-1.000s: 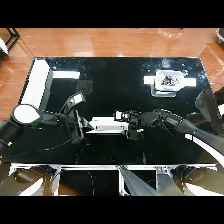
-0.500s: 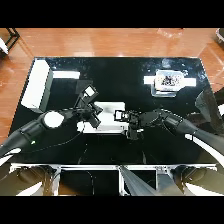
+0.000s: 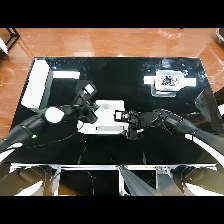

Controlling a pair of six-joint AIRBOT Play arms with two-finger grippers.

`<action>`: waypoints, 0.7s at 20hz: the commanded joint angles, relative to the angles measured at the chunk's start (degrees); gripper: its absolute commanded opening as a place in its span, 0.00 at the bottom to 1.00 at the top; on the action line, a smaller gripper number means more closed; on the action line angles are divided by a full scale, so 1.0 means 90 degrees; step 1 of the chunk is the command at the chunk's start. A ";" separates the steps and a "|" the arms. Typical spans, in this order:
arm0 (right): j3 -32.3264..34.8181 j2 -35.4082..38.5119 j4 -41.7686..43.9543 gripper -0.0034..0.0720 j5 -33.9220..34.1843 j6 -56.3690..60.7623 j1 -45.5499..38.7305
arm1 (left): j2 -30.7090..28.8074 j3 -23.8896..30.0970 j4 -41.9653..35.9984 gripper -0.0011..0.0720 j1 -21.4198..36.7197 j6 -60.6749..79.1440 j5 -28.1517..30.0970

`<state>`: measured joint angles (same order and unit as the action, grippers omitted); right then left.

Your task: Fold the box and place the chain.

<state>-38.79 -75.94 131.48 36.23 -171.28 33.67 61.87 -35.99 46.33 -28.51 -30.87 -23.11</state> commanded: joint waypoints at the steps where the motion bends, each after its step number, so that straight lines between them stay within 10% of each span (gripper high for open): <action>1: 0.0005 0.0000 -0.0015 0.66 0.0005 0.0005 0.0002 | -0.0799 -0.0061 0.0512 0.04 0.0838 0.0000 -0.1627; 3: 0.0005 0.0000 -0.0015 0.66 0.0000 0.0005 0.0002 | -0.1064 -0.0061 0.0908 0.05 0.1469 0.0002 -0.2781; 4: 0.0005 0.0000 -0.0015 0.66 0.0000 0.0005 0.0002 | -0.1095 -0.0061 0.1030 0.25 0.1729 0.0010 -0.3140; 5: 0.0005 0.0000 -0.0015 0.66 0.0002 0.0005 0.0002 | -0.1078 -0.0049 0.1110 0.90 0.1906 0.0075 -0.3361; 14: 0.0005 0.0000 -0.0012 0.66 0.0007 0.0007 0.0002 | -0.0444 0.0461 0.0736 0.89 0.1222 0.4075 -0.3024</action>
<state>-38.79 -75.92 131.35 36.32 -171.26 33.65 55.48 -32.73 54.00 -15.53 -3.73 -51.75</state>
